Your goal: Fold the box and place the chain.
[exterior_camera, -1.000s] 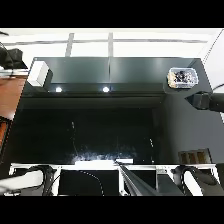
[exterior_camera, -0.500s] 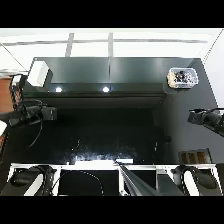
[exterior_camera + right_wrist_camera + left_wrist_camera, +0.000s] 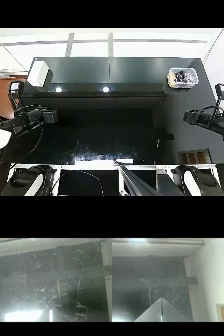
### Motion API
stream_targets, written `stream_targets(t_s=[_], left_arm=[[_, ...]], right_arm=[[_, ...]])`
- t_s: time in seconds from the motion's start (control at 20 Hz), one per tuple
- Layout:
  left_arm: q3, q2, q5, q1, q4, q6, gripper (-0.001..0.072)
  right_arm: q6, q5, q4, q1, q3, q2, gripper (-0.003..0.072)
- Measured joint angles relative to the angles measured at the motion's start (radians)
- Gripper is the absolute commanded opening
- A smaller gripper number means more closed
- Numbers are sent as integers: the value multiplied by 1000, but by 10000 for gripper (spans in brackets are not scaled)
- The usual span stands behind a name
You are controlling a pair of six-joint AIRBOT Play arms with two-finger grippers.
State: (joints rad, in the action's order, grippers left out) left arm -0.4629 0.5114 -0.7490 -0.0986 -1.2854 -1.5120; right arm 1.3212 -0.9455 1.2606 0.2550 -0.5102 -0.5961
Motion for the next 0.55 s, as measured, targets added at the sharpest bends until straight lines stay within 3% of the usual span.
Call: stream_targets(t_s=[0.55], left_arm=[[3,-1,7,0,-13,-3,27]], right_arm=[[2,0,-7,0,0,-7,38]])
